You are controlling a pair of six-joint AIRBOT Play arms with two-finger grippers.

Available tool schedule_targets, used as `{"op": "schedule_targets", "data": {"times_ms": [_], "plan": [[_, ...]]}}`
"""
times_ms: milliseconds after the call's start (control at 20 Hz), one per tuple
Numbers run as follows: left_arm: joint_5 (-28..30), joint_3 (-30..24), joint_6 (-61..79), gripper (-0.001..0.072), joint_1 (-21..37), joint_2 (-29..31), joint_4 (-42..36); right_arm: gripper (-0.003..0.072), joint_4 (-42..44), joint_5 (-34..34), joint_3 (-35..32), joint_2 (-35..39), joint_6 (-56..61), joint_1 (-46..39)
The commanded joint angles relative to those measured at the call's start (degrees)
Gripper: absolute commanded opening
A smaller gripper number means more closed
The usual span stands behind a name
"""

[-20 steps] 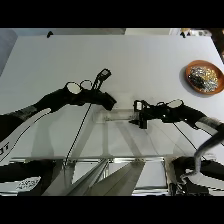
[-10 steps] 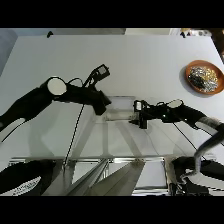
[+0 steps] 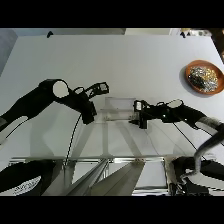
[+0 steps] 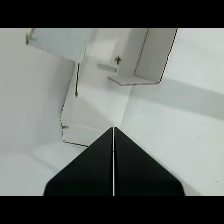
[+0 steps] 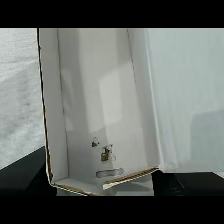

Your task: Fold the box and place the chain.

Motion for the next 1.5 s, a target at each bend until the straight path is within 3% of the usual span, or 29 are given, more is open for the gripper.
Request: {"op": "schedule_targets", "data": {"times_ms": [0,150,400,550,650,700,950,1450], "plan": [[-0.8,0.0,4.2,0.0003,0.5,-2.5,1.7,0.0316,0.0,0.0,0.0,0.0,0.0,0.0],[1.5,-0.7,7.5,0.0004,1.7,-3.1,1.1,0.0316,0.0,0.0,0.0,0.0,0.0,0.0],[8.2,-7.5,24.7,0.0016,2.3,-3.0,-4.9,0.0316,0.0,0.0,0.0,0.0,0.0,0.0],[10.2,-8.7,28.1,0.0148,2.3,-3.0,-5.3,0.0316,0.0,0.0,0.0,0.0,0.0,0.0],[14.5,-8.7,29.3,0.0344,2.3,-3.0,-6.9,0.0316,0.0,0.0,0.0,0.0,0.0,0.0],[16.2,-8.7,31.6,0.0358,2.3,-3.0,-8.2,0.0316,0.0,0.0,0.0,0.0,0.0,0.0],[17.6,-8.7,48.0,0.0355,2.3,-3.1,-11.9,0.0316,0.0,0.0,0.0,0.0,0.0,0.0],[14.5,-8.7,50.8,0.0333,1.4,-3.1,-16.8,0.0316,0.0,0.0,0.0,0.0,0.0,0.0]]}}
